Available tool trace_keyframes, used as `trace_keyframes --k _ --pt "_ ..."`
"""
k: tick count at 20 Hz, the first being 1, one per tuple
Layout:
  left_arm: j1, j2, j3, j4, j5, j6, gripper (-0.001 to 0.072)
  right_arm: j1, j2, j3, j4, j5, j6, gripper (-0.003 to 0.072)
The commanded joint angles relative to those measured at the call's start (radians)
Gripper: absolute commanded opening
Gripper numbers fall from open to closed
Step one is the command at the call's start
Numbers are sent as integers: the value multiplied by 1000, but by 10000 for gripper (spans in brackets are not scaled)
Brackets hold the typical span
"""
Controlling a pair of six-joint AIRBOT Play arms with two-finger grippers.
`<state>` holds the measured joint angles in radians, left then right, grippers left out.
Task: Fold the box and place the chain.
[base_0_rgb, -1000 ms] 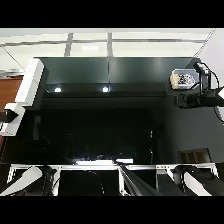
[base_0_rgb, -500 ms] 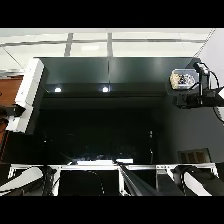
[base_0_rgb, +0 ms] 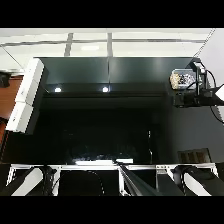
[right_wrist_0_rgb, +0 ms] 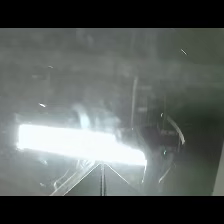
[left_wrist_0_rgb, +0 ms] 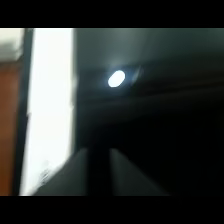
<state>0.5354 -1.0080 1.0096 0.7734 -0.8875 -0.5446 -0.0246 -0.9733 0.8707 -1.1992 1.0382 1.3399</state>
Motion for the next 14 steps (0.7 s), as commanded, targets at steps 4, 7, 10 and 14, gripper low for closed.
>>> trace_keyframes --k 4,7,10,14 --pt "-350 183 -147 -93 -69 -97 22 116 -19 -4 -69 -318 -57 12" --pt "-566 254 -356 171 218 -326 24 95 -35 -66 -121 -452 -54 13" --pt "-601 259 -402 237 280 -499 27 82 -36 -77 -148 -436 -54 13" --pt "-601 258 -402 237 280 -498 27 82 -36 -77 -147 -436 -54 13"
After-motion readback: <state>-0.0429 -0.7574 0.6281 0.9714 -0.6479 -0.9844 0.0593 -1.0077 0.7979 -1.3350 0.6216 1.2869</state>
